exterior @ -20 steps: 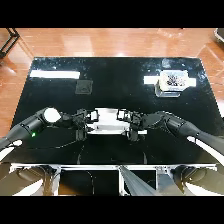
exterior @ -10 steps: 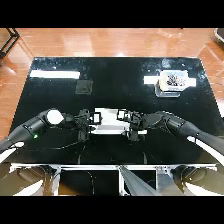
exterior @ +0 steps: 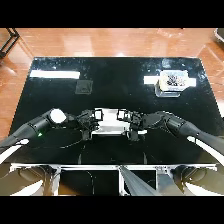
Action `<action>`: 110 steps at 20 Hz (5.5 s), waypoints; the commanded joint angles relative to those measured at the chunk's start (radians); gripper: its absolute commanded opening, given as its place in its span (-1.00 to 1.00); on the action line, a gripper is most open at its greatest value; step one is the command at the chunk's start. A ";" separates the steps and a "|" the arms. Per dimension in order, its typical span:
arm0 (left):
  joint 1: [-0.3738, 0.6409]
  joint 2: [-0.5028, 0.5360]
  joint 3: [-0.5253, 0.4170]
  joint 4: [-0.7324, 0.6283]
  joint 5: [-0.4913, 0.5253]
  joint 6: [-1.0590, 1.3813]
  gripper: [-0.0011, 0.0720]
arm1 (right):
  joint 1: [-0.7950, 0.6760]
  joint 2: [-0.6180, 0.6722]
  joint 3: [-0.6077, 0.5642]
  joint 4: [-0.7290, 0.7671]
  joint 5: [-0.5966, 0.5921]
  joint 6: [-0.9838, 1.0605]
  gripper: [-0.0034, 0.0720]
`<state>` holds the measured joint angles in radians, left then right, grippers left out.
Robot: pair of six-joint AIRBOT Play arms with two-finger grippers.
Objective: Fold the box and place the chain.
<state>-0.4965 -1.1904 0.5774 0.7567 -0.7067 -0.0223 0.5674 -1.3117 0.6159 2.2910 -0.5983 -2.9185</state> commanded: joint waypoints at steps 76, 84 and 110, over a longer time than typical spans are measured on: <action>0.242 -0.067 0.058 -0.221 -0.363 -1.153 0.42 | 0.000 0.000 0.000 0.005 0.011 0.002 0.03; 0.197 -0.008 0.058 -0.127 -0.261 -1.252 0.42 | 0.000 0.000 0.000 0.005 0.012 0.002 0.03; -0.211 -0.029 0.196 0.662 -0.139 -2.148 0.22 | 0.000 0.000 0.000 0.005 0.014 0.002 0.03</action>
<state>-0.6720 -1.2129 0.7589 1.2930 -0.8230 -2.0449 0.5674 -1.3121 0.6155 2.2951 -0.5858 -2.9170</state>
